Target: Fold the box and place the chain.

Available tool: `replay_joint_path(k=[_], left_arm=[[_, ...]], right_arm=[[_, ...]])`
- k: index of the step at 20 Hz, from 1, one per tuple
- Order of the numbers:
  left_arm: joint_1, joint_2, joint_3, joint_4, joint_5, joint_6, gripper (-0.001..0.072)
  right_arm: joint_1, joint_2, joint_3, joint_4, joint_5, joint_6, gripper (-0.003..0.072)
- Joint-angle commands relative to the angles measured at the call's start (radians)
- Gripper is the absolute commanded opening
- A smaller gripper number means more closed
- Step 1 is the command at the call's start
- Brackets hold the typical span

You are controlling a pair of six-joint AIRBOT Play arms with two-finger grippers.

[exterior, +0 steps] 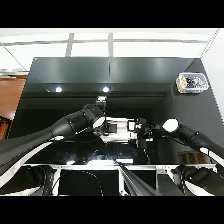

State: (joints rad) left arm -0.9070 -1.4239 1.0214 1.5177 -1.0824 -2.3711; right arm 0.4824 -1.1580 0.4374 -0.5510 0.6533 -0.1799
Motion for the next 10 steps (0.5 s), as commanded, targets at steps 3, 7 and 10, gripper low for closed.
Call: replay_joint_path(k=[3, 7, 10], left_arm=[[-0.001, -0.007, 0.001, 0.002, 0.001, -0.021, 0.0218], [-0.001, -0.039, 0.001, -0.001, -0.023, -0.022, 0.0218], [-0.001, -0.042, 0.001, -0.005, -0.002, -0.042, 0.0218]], right_arm=[[0.0, -0.001, 0.0, 0.0, 0.0, 0.0, 0.0436], [0.0, -0.001, 0.0, 0.0, 0.0, 0.0, 0.0436], [0.0, -0.001, 0.0, 0.0, 0.0, 0.0, 0.0436]])
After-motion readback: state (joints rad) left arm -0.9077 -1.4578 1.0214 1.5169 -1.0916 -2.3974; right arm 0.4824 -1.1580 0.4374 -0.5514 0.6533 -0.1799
